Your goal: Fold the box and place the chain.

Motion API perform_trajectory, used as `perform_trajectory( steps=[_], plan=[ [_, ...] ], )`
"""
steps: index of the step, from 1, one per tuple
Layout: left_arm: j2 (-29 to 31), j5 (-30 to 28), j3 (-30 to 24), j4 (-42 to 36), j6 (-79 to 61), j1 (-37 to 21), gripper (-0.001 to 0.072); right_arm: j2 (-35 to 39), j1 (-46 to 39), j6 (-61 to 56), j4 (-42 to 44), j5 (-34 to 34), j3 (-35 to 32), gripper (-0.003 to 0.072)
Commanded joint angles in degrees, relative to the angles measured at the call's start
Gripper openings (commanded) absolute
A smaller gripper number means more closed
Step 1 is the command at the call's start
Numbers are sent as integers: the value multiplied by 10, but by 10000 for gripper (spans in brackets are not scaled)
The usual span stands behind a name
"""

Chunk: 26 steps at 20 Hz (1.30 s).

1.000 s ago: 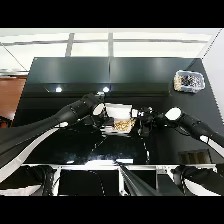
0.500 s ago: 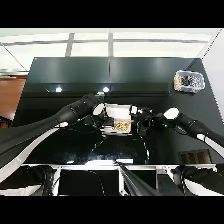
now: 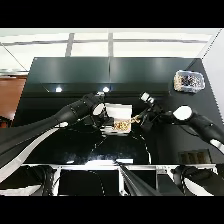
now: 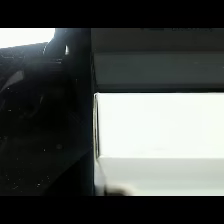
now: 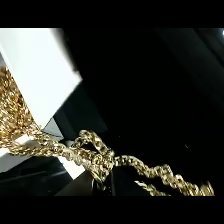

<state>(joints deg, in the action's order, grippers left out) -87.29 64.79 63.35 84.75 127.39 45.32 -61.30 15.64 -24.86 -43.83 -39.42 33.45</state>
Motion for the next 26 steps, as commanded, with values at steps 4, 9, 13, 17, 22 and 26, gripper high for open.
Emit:
perform_trajectory(
  steps=[4, 9, 13, 17, 22, 26],
  plan=[
    [0, 0, 0, 0, 0, 0, 29, 147, -43, -292, -33, -194, 105, 15],
    [0, 0, 0, 0, 0, 0, 29, 161, -42, -344, 94, -235, 236, 14],
    [0, 0, 0, 0, 0, 0, 30, 161, -41, -343, 220, -216, 262, 14],
    [0, 0, 0, 0, 0, 0, 29, 159, -41, -345, 238, -216, 261, 14],
    [0, 0, 0, 0, 0, 0, 29, 157, -31, -331, 308, -213, 262, 14],
    [0, 0, 0, 0, 0, 0, 30, 145, -8, -332, 276, -211, 256, 14]
  ],
)
